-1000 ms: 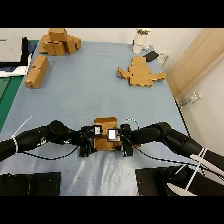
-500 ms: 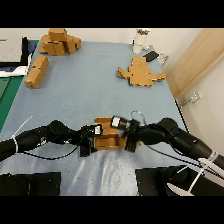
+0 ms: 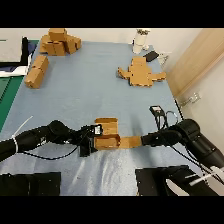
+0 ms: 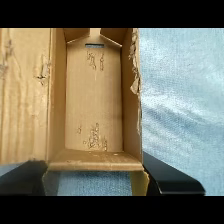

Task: Fold the box.

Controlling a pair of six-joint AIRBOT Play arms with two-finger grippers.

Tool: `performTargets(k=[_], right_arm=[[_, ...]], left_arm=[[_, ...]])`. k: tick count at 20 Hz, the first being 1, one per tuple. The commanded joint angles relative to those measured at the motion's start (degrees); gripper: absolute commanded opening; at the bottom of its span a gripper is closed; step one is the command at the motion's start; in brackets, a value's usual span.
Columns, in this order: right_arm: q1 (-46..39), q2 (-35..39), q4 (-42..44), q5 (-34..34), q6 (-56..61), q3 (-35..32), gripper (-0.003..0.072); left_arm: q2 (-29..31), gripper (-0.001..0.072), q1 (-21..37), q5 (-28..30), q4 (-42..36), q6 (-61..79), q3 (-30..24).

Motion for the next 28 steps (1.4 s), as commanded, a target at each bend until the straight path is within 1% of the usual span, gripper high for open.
performTargets(k=[1,4,6,13,14,15,16,20,21,22,24,26,28], right_arm=[[-4.4,-4.3,17.2,9.5,-7.9,-3.8,0.0],[-4.4,-9.3,23.6,10.8,-16.2,-3.8,0.0],[-4.3,-10.7,27.6,10.8,-19.8,-3.8,-0.0001],[-4.2,-6.5,31.2,8.7,-23.8,-1.1,0.0008],[-4.2,-6.3,31.1,8.6,-23.8,-0.2,0.0047],[-4.2,-6.3,31.1,8.5,-23.7,0.7,0.0161],[-4.2,-6.4,31.2,8.5,-23.7,1.4,0.0237],[-3.9,-6.4,33.0,8.4,-23.8,1.7,0.0242],[-3.5,-6.4,33.6,8.5,-23.8,1.7,0.0314],[-3.1,-6.4,34.3,8.6,-23.8,1.7,0.0401],[-2.1,-6.9,35.2,9.1,-23.7,1.7,0.041],[-0.4,-9.0,36.3,9.3,-23.7,2.0,0.0411],[2.7,-11.9,35.0,9.3,-21.5,4.4,0.0403]], left_arm=[[0.0,0.0402,0.0,0.0,0.0,0.0,0.0],[0.0,0.0402,0.0,0.0,0.0,0.0,0.0],[0.0,0.0402,0.0,0.0,0.0,0.0,0.0],[0.0,0.0403,0.0,0.0,0.0,0.0,0.0],[0.0,0.0402,0.0,0.0,0.0,0.0,0.0],[0.0,0.0402,0.0,0.0,0.0,0.0,0.0],[0.0,0.0403,0.0,0.0,0.0,0.0,0.0],[0.0,0.0403,0.0,0.0,0.0,0.0,0.0],[0.0,0.0402,0.0,0.0,0.0,0.0,0.0],[0.0,0.0402,0.0,0.0,0.0,0.0,0.0],[0.0,0.0402,0.0,0.0,0.0,0.0,0.0],[0.0,0.0402,0.0,0.0,0.0,0.0,0.0],[0.0,0.0402,0.0,0.0,0.0,0.0,0.0]])
